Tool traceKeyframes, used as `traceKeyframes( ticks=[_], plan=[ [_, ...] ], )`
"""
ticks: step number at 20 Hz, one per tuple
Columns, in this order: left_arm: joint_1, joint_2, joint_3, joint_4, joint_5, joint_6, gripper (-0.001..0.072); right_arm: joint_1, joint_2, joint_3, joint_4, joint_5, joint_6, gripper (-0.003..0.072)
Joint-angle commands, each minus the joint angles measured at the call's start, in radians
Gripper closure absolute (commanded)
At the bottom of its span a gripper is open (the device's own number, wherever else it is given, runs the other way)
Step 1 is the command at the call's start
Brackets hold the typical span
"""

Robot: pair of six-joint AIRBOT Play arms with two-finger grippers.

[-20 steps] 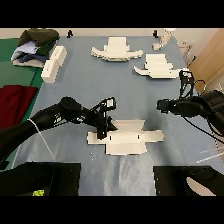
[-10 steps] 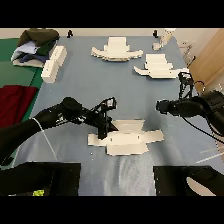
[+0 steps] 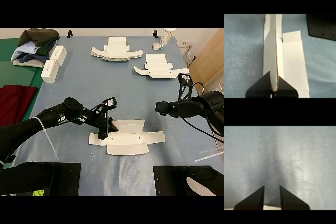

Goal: Fold the box.

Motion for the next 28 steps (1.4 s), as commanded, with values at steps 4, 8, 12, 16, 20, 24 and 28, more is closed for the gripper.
traceKeyframes(
  ticks=[4,8,12,16,20,24,28],
  plan=[
    [-0.001,-0.001,0.000,0.000,0.004,-0.001,0.0696,0.002,0.000,0.000,0.192,-0.182,-0.198,0.0684],
    [-0.001,-0.001,0.000,0.000,0.004,-0.001,0.0696,0.098,0.034,-0.003,0.280,-0.315,-0.312,0.0685],
    [-0.001,-0.001,0.000,0.000,0.004,-0.001,0.0696,0.351,0.135,-0.064,0.271,-0.305,-0.380,0.0686],
    [-0.002,-0.001,0.000,0.000,0.004,-0.001,0.0696,0.650,0.158,-0.150,0.242,-0.174,-0.577,0.0406],
    [-0.002,-0.001,0.000,0.000,0.004,-0.001,0.0696,0.726,0.057,-0.159,0.121,-0.088,-0.577,0.0152],
    [-0.002,-0.001,0.000,0.000,0.005,-0.001,0.0696,0.739,0.008,-0.159,0.114,-0.090,-0.600,0.0091],
    [-0.002,-0.001,0.000,0.000,0.005,-0.001,0.0696,0.776,-0.010,-0.169,0.024,-0.084,-0.602,0.0091]
  ],
)
